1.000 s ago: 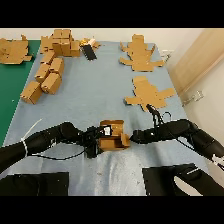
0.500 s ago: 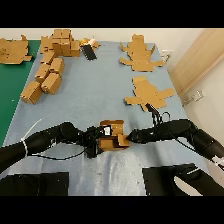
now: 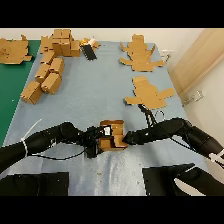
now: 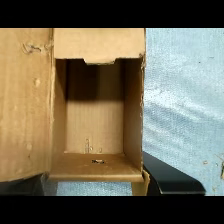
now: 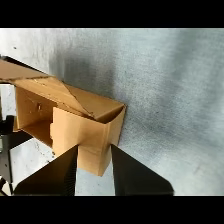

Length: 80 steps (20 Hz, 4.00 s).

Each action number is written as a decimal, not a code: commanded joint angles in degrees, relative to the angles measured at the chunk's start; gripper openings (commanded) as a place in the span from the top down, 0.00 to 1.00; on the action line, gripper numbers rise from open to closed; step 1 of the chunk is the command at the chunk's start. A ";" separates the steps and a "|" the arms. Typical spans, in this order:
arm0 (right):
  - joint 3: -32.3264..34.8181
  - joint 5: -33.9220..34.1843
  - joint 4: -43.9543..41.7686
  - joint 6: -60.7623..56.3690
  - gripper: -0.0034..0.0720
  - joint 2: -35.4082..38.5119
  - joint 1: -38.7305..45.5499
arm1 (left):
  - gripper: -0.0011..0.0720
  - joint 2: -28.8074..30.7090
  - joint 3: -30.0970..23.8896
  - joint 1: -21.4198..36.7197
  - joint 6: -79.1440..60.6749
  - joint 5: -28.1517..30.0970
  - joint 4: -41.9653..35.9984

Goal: Fold the box.

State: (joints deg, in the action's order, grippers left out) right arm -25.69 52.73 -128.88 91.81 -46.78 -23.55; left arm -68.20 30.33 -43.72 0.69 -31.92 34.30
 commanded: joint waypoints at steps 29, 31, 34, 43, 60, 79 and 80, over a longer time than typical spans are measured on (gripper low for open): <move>-29.90 22.80 37.92 -52.57 0.33 -30.51 -26.21 | 0.27 0.04 -0.02 0.02 0.00 0.00 0.00; -29.97 22.75 37.57 -52.54 0.34 -32.13 -26.23 | 0.27 0.04 -0.02 0.02 0.00 0.00 0.00; -30.16 22.97 38.07 -52.54 0.52 -32.30 -26.23 | 0.27 0.04 -0.02 0.02 0.00 0.00 0.00; -30.25 23.32 38.88 -52.00 0.95 -32.30 -26.21 | 0.27 0.04 -0.02 0.02 -0.02 0.00 0.00; -30.88 23.54 40.35 -53.94 0.45 -24.87 -26.18 | 0.27 0.07 -0.02 0.02 -0.02 0.00 0.00; -24.46 22.25 44.13 -38.01 0.96 -15.91 -9.29 | 0.27 0.04 -0.02 0.02 -0.02 0.00 0.00; -22.86 18.95 41.09 -33.62 0.96 -14.95 -5.44 | 0.27 0.04 -0.02 0.02 0.00 0.00 0.00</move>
State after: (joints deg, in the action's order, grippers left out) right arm -51.94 77.41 -83.83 48.07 -64.25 -36.88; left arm -68.20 30.33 -43.72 0.69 -31.92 34.30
